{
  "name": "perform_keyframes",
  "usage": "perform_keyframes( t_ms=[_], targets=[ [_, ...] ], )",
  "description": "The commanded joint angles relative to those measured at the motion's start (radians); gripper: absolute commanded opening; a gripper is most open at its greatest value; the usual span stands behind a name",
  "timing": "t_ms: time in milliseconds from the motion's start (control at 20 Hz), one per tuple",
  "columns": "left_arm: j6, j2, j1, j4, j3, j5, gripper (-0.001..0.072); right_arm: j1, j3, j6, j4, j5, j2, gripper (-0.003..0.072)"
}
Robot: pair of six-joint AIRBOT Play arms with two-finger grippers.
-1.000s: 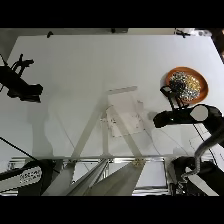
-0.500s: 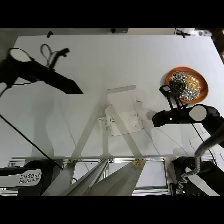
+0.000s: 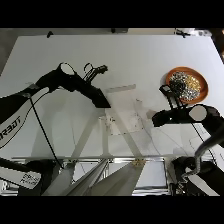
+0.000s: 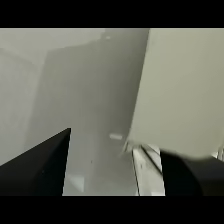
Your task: Fold the box and place the chain.
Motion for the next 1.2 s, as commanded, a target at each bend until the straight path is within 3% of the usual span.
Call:
perform_keyframes(
  t_ms=[0,100,150,300,400,450,550,650,700,850,1000,1050,1150],
  targets=[
    [0.108,-0.046,-0.019,-0.132,0.0,0.026,0.0594,0.001,0.0,0.0,0.0,0.001,-0.001,0.0008],
    [0.143,-0.066,-0.02,-0.185,0.0,0.028,0.059,0.001,0.0,0.0,0.0,0.003,-0.001,0.0008],
    [0.146,-0.072,-0.021,-0.187,0.0,0.026,0.0552,0.001,0.0,0.0,0.0,0.004,-0.001,0.0008],
    [0.146,-0.087,-0.03,-0.161,0.0,0.001,0.0551,0.001,0.0,0.0,0.007,0.004,-0.001,0.0008],
    [0.15,-0.09,-0.043,-0.154,0.0,-0.006,0.0431,0.001,0.0,0.0,0.028,0.003,-0.001,0.0008],
    [0.159,-0.091,-0.05,-0.152,0.0,-0.004,0.0428,0.001,0.0,0.0,0.034,0.003,-0.001,0.0008],
    [0.194,-0.091,-0.061,-0.152,0.0,-0.004,0.0322,0.001,0.0,0.0,0.042,0.004,-0.001,0.0008],
    [0.198,-0.091,-0.069,-0.148,0.0,0.002,0.0051,0.001,0.0,0.0,0.049,0.005,-0.001,0.0009],
    [0.198,-0.091,-0.069,-0.14,0.0,0.0,0.0005,0.001,0.0,0.0,0.049,0.005,-0.001,0.0009],
    [0.193,-0.085,-0.069,-0.13,0.0,-0.021,0.0001,0.001,0.001,0.001,0.05,0.011,0.001,0.0027],
    [0.194,-0.038,-0.074,-0.121,0.0,-0.021,0.0,0.0,0.014,0.004,0.047,0.061,0.021,0.0305],
    [0.193,-0.008,-0.076,-0.096,0.0,-0.021,0.0,0.0,0.03,0.004,0.045,0.092,0.036,0.0362],
    [0.158,0.06,-0.086,-0.009,0.0,-0.022,-0.0001,0.0,0.073,0.005,0.023,0.166,0.076,0.0375]
  ],
)
